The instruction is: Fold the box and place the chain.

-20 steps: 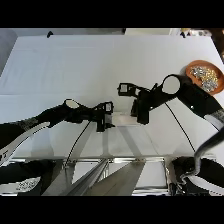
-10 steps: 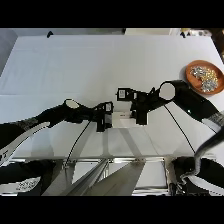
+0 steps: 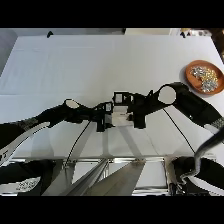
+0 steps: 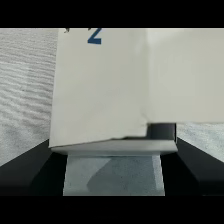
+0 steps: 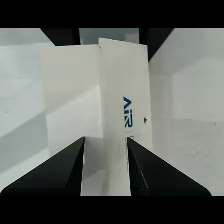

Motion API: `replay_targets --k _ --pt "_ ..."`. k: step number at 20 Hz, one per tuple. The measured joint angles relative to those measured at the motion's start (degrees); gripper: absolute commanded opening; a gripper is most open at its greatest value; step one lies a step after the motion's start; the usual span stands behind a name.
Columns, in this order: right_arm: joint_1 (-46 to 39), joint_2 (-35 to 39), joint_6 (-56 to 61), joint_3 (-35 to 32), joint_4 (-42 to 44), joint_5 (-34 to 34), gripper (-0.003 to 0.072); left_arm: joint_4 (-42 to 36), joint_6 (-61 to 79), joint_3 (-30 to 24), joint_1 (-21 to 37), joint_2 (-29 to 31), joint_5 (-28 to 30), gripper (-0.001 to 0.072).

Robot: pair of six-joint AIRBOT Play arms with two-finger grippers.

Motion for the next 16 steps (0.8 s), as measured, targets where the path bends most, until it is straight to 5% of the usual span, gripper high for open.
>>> replay_targets --k 16 --pt "0.5 -1.1 -0.1 -0.1 -3.5 -1.9 0.0085 -0.1 -0.1 0.0 0.0 0.0 0.2 0.0209"
